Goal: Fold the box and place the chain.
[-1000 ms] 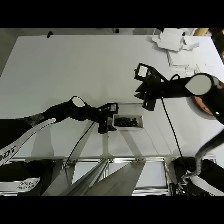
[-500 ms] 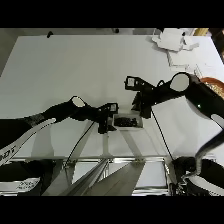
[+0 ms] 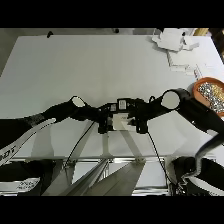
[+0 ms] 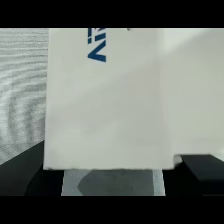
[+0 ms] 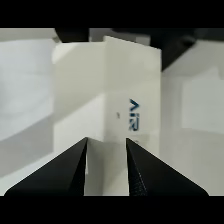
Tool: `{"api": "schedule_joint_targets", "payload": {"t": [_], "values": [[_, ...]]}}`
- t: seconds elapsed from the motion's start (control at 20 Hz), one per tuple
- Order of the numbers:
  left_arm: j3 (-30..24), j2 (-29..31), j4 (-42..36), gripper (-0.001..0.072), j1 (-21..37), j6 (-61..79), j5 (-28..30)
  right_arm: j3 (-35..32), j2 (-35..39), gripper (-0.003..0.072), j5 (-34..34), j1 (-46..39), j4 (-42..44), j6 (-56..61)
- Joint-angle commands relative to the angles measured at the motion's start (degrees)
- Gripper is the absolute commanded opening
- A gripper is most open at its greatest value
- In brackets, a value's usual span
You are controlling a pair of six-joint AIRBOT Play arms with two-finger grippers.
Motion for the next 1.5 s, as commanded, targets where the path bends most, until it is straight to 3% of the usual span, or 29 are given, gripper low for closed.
{"api": "schedule_joint_targets", "payload": {"t": [0.0, 0.3, 0.65, 0.8, 1.05, 1.2, 1.25, 1.3, 1.45], "values": [[0.0, 0.0, 0.0, 0.0373, 0.0, 0.0, 0.0, -0.5, 0.2, 0.028, -0.7, 3.1, -1.6, 0.0], [0.0, 0.0, 0.0, 0.0373, 0.0, 0.0, 0.0, -0.5, 0.2, 0.0277, -6.6, 3.7, -3.7, 1.0], [0.0, 0.0, 0.0, 0.0373, 0.0, 0.0, 0.0, -0.5, 0.2, 0.0107, -8.5, 3.7, -4.9, 1.3], [0.0, 0.0, 0.0, 0.0373, 0.0, 0.0, 0.0, -0.5, 0.1, 0.0102, -8.7, 3.7, -5.0, 2.0], [0.0, 0.0, 0.0, 0.0373, 0.0, 0.0, 0.0, -2.8, -0.3, 0.0191, -7.5, 3.7, -4.4, 2.0], [0.0, 0.0, 0.0, 0.0373, 0.0, 0.0, 0.0, -3.4, -0.3, 0.0206, -4.4, 3.7, -4.1, 2.0], [0.0, 0.0, 0.0, 0.0373, 0.0, 0.0, 0.0, -3.4, -0.2, 0.0231, -4.1, 3.7, -3.5, 2.0], [0.0, 0.0, 0.0, 0.0373, 0.0, 0.0, 0.0, -3.4, 0.0, 0.0309, -4.2, 3.7, -2.8, 2.0], [0.0, 0.0, 0.0, 0.0373, 0.0, 0.0, 0.0, -3.4, 1.4, 0.0324, -4.5, 3.7, -1.6, 2.0]]}}
